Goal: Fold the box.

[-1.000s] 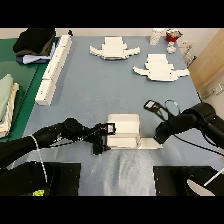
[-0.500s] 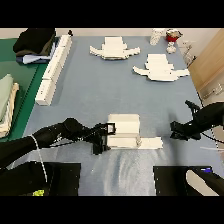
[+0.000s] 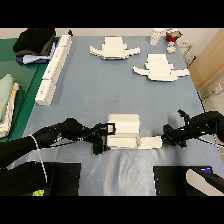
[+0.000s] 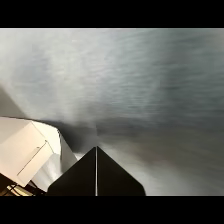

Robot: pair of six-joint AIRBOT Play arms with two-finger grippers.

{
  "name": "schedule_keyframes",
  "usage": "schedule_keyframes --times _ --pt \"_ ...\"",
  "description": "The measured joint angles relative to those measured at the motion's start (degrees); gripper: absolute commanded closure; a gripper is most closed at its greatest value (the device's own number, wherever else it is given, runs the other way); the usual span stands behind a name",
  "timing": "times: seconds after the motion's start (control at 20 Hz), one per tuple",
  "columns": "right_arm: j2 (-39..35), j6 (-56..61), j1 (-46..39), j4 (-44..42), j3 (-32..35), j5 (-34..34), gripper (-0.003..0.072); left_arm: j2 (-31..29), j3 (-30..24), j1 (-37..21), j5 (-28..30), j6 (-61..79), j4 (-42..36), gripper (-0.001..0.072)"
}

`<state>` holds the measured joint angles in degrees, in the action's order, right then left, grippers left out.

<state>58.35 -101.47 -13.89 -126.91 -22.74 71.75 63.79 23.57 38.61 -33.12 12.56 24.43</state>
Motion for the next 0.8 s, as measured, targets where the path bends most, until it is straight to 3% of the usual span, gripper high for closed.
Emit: schedule_keyframes --times 0.4,0.65,0.7,0.75,0.8 --pt "-0.6 -0.5 12.6 -5.5 0.0 -2.3 0.0684 0.0 0.0 0.0 0.0 0.0 0.0 0.0176" --pt "-7.0 -0.5 16.2 -6.0 -0.5 -3.4 0.0671 0.0 0.0 0.0 0.0 0.0 0.0 0.0176" --pt "-8.5 -0.4 16.4 -6.1 -0.6 -3.5 0.0513 0.0 0.0 0.0 0.0 0.0 0.0 0.0176" --pt "-10.0 -0.3 16.7 -6.2 -0.6 -3.5 0.0239 0.0 0.0 0.0 0.0 0.0 0.0 0.0176" --pt "-11.3 -0.1 16.9 -6.4 -0.6 -3.5 0.0181 0.0 0.0 0.0 0.0 0.0 0.0 0.0176"
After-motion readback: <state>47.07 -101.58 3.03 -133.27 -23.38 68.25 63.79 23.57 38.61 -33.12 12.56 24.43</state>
